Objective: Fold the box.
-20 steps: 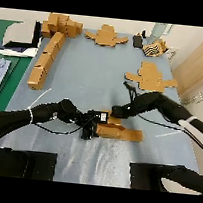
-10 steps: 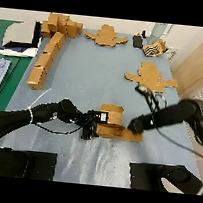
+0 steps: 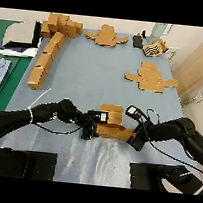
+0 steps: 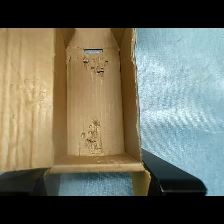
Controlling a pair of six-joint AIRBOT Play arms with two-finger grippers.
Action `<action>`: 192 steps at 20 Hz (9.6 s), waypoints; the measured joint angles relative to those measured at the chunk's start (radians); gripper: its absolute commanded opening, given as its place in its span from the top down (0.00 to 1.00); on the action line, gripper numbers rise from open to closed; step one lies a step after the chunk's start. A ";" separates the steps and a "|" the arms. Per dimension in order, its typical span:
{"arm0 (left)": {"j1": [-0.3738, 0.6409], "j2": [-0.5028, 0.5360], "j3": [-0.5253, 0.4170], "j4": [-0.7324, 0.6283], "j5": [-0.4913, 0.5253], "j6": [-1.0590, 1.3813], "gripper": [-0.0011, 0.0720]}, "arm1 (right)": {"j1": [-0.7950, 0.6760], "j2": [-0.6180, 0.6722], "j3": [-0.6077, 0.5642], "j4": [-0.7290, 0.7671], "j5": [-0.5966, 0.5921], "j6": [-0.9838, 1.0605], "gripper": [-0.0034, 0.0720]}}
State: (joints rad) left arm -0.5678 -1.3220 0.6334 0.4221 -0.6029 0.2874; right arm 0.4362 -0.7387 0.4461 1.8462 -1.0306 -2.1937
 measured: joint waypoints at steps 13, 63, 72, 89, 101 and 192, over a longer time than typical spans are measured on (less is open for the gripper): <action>0.000 0.000 0.000 0.001 0.000 0.000 0.30 | 0.080 -0.094 -0.016 0.144 0.232 -0.383 0.70; -0.001 0.000 0.000 0.000 0.000 0.000 0.30 | -0.298 -0.055 -0.063 0.189 -0.013 0.560 0.95; -0.001 0.000 0.000 0.000 0.000 0.000 0.30 | -0.299 -0.105 -0.066 0.279 0.027 0.474 0.95; -0.001 0.000 0.000 0.000 0.000 0.000 0.30 | -0.273 -0.088 0.008 0.461 -0.048 0.450 0.30; -0.001 0.000 0.000 0.000 0.000 0.000 0.30 | 0.073 -0.218 0.159 0.115 0.041 0.862 0.30; 0.000 0.000 0.000 0.001 0.004 0.000 0.30 | -0.344 -0.588 0.474 0.530 -0.135 0.376 0.95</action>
State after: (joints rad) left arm -0.5678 -1.3216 0.6334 0.4229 -0.5991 0.2874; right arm 0.0917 -1.3270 0.9199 2.3760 -1.1652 -1.8175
